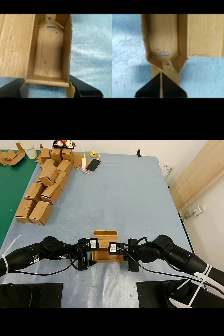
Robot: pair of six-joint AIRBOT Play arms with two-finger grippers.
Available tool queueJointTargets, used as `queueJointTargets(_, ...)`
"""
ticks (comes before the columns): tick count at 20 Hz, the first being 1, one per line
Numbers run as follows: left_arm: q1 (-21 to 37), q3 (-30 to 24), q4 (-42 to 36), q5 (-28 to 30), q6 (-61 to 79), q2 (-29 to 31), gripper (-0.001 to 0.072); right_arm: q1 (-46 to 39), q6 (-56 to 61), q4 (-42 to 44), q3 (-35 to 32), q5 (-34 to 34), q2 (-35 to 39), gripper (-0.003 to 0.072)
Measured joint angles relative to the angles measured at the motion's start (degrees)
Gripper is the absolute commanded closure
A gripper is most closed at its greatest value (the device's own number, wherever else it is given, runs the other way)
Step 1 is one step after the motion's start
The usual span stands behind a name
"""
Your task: Fold the box.
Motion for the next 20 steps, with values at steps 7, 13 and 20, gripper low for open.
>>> queueJointTargets(7,0.0,0.0,0.0,0.0,0.0,0.0,0.0112,0.0,2.3,-1.7,0.0,2.2,0.5,0.0337)
queueJointTargets(13,0.0,0.0,0.0,0.0,0.0,0.0,0.0112,0.0,-0.3,2.1,0.1,5.8,0.5,0.0403)
queueJointTargets(20,0.0,0.0,0.0,0.0,0.0,0.0,0.0112,0.0,-5.0,7.5,0.1,6.4,0.5,0.0648)
